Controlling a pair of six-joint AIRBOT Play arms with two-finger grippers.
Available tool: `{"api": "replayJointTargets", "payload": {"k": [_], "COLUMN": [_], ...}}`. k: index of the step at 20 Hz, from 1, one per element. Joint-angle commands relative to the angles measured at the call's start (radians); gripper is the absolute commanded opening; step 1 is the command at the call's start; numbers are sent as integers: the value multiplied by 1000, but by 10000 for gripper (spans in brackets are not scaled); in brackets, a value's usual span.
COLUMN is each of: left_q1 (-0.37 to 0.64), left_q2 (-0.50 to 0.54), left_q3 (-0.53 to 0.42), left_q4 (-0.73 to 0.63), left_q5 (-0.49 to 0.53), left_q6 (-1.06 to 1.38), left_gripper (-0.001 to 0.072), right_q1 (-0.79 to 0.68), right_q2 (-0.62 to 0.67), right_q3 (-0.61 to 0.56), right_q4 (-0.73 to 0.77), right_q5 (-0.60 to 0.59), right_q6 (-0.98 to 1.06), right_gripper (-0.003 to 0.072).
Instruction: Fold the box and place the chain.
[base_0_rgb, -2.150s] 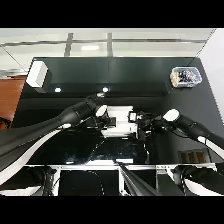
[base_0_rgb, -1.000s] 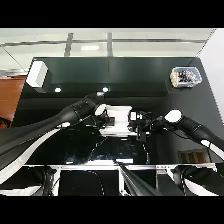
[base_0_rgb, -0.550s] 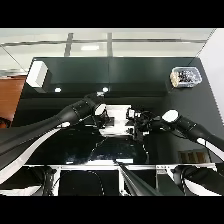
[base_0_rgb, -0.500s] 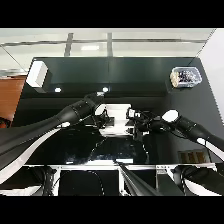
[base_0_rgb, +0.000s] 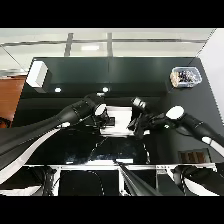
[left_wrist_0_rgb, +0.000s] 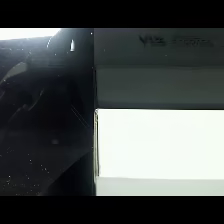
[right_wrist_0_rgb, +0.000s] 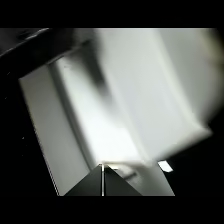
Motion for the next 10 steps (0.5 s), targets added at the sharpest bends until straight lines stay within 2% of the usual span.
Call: {"api": "replayJointTargets", "payload": {"k": [1,3,6,8,10], "left_q1": [0,0,0,0,0], "left_q2": [0,0,0,0,0], "left_q3": [1,1,1,1,1], "left_q4": [2,2,-1,-1,-3], "left_q5": [-2,-2,-2,-3,-2], "left_q6": [2,2,2,2,2], "left_gripper": [27,27,27,27,27], "right_q1": [-232,-451,-677,-692,-623], "right_q2": [75,88,80,48,-3], "right_q3": [113,104,-21,-113,-182], "right_q4": [-305,-322,-255,-165,-31], "right_q5": [242,259,185,207,215], "right_q6": [592,694,835,777,700], "right_gripper": [17,17,16,16,16]}}
